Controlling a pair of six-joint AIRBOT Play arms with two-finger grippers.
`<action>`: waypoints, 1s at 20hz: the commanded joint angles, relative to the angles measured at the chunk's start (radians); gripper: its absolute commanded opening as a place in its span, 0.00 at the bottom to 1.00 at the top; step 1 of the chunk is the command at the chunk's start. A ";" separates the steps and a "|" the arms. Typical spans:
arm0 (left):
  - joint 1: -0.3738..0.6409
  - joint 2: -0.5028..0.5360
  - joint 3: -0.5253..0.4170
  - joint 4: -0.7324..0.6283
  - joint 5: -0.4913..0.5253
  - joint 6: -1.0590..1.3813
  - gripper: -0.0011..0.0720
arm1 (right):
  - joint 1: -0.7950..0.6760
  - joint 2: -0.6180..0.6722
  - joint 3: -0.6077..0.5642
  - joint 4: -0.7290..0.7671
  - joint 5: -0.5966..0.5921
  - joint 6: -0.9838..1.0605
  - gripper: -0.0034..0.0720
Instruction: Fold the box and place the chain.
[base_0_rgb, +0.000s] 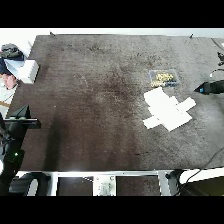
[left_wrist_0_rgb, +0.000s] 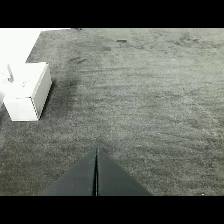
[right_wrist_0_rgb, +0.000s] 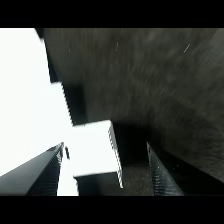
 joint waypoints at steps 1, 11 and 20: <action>0.000 0.001 0.000 0.000 0.000 0.000 0.03 | 0.031 -0.119 0.055 -0.093 0.079 -0.029 0.83; 0.000 0.001 0.000 0.000 0.000 0.000 0.03 | 0.040 -0.276 0.055 -0.047 0.201 -0.063 0.65; 0.000 0.001 0.000 0.000 0.000 0.000 0.03 | 0.014 -0.286 0.054 0.014 0.364 -0.203 0.06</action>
